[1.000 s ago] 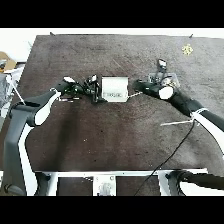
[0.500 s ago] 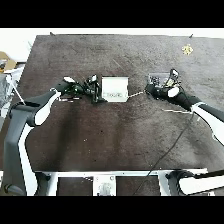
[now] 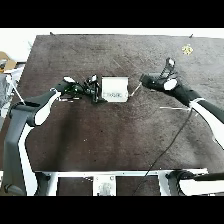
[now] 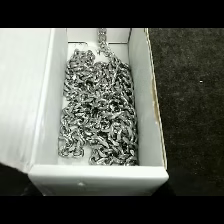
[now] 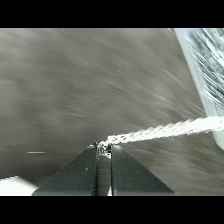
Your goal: Fold the box and place the chain.
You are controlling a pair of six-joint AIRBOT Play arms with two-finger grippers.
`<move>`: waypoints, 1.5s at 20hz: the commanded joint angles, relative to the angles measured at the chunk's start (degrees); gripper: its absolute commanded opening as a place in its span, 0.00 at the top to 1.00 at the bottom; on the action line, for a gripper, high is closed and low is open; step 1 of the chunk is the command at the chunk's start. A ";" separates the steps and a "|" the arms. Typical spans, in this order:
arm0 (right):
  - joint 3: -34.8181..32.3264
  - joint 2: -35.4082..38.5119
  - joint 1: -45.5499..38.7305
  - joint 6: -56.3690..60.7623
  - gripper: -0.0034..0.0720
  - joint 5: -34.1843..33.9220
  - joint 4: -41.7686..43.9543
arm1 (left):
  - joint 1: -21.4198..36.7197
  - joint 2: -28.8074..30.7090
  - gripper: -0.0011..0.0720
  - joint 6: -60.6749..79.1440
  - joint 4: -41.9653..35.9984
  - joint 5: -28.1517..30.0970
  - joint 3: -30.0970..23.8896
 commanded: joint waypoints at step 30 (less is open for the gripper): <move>14.23 13.53 22.58 -1.92 0.95 -6.54 -10.93 | 0.00 -0.04 0.50 0.00 0.02 0.04 0.02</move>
